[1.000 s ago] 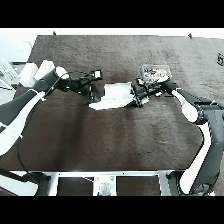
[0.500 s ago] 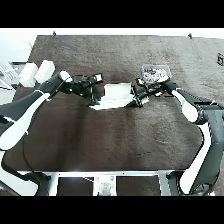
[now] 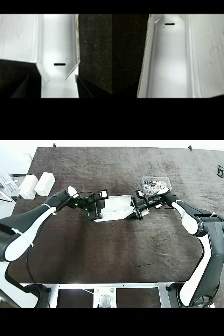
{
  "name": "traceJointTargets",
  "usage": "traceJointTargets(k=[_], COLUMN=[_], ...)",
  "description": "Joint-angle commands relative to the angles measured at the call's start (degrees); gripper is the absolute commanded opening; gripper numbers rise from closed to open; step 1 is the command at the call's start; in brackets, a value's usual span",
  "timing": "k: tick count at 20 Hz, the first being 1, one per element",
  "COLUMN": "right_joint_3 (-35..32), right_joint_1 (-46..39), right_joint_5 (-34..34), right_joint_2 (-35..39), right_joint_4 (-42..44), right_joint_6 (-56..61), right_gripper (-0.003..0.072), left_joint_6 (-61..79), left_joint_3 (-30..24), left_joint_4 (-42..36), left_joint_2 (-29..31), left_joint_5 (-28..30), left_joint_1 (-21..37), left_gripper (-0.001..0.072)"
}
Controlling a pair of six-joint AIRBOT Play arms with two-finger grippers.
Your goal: Fold the box and place the chain.
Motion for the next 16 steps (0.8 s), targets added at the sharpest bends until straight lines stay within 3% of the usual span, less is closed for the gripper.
traceJointTargets(k=[1, 3, 4, 8, 10, 16], right_joint_3=[0.1, 0.1, 0.1, 0.1, 0.1, 0.1], right_joint_1=[0.0, 0.0, 0.0, 0.0, 0.0, 0.0], right_joint_5=[0.0, 0.0, 0.0, 0.0, 0.0, 0.0], right_joint_2=[0.0, 0.0, 0.0, 0.0, 0.0, 0.0], right_joint_4=[0.0, 0.0, 0.0, 0.0, 0.0, 0.0], right_joint_6=[0.0, 0.0, 0.0, 0.0, 0.0, 0.0], right_gripper=[0.0378, 0.0378, 0.0378, 0.0378, 0.0378, 0.0378], left_joint_6=[0.0, 0.0, 0.0, 0.4, 0.6, 2.0], left_joint_3=[0.0, 0.0, 0.0, 0.0, 0.0, 0.0], left_joint_4=[0.0, 0.0, 0.0, -0.4, -0.7, -0.9], left_joint_2=[-0.2, -0.5, -0.5, -0.5, -0.5, -0.5], left_joint_5=[0.3, -0.1, -0.5, -0.7, -1.2, 1.0], left_joint_1=[-0.2, -0.2, -0.2, -0.2, -0.4, -2.4], left_gripper=[0.065, 0.061, 0.0462, 0.0457, 0.0352, 0.035])
